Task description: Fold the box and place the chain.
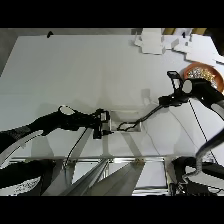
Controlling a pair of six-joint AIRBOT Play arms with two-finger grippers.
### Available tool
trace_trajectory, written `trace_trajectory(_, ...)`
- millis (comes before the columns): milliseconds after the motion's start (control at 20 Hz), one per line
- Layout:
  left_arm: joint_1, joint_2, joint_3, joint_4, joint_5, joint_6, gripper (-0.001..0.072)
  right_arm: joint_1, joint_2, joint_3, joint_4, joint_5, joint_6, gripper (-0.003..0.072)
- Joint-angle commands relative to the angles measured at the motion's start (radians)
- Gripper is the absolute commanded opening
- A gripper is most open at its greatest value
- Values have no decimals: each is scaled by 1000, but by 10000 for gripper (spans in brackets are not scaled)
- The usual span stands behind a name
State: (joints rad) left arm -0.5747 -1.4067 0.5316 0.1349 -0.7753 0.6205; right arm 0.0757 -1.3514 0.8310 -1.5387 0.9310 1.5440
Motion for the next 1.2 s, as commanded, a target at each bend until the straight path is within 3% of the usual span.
trace_trajectory(0, 0, -1, 0, 0, 0, 0, 255, 10, -19, 0, -3, -4, 0, 289)
trace_trajectory(250, 0, -1, 0, 0, 0, 0, 255, 13, -35, 0, -2, -9, 0, 221)
trace_trajectory(350, 0, -1, 0, 0, 0, 0, 255, 13, -35, 0, -2, -6, -1, 76)
trace_trajectory(400, 0, -1, 0, 0, 0, 0, 255, 13, -33, 0, -2, 6, -6, 42)
trace_trajectory(550, 0, -1, 0, 0, 0, 0, 255, 13, 10, 0, -6, 50, -27, 24)
trace_trajectory(700, 0, -1, 0, 0, 0, 0, 255, 13, 114, 0, -10, 120, -34, 24)
trace_trajectory(900, 0, -1, 0, 0, 0, 0, 255, 22, 348, 0, 1, 252, -35, 24)
trace_trajectory(1150, 0, -1, 0, 0, 0, 0, 255, 190, 627, -1, 59, 409, -37, 24)
